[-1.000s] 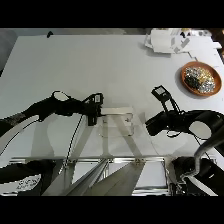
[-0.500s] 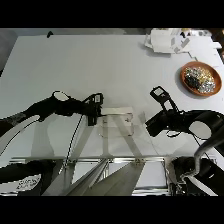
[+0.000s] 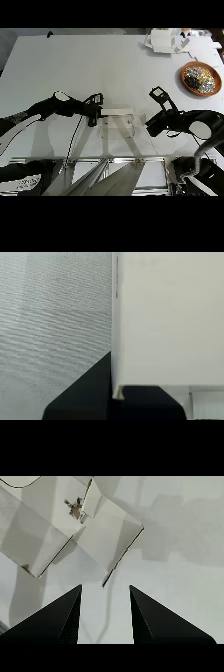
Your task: Fold the box and place the chain.
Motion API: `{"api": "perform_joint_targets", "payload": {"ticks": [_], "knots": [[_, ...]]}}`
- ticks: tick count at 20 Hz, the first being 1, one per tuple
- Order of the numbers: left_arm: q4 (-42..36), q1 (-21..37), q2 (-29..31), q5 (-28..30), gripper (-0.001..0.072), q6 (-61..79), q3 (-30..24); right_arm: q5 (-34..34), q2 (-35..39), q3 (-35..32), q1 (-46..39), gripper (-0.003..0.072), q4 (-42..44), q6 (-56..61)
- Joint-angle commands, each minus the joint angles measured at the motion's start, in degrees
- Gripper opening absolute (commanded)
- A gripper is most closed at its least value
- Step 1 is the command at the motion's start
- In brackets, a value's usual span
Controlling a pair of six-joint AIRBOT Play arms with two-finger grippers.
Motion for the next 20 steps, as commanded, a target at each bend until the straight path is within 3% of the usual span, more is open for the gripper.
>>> {"api": "perform_joint_targets", "payload": {"ticks": [1,13,20], "knots": [[0.24,-0.04,-0.04,-0.13,0.0006,0.0,-0.02,0.02,0.02,0.04,0.02,0.0336,0.0,-0.13],[0.2,-0.04,-0.04,-1.16,0.0009,-0.02,-0.02,-1.22,0.02,0.04,0.02,0.0335,0.15,-6.43],[1.97,-0.07,0.87,-0.48,0.0002,-5.4,0.66,-1.27,0.02,0.04,0.04,0.0335,4.68,-6.4]]}}
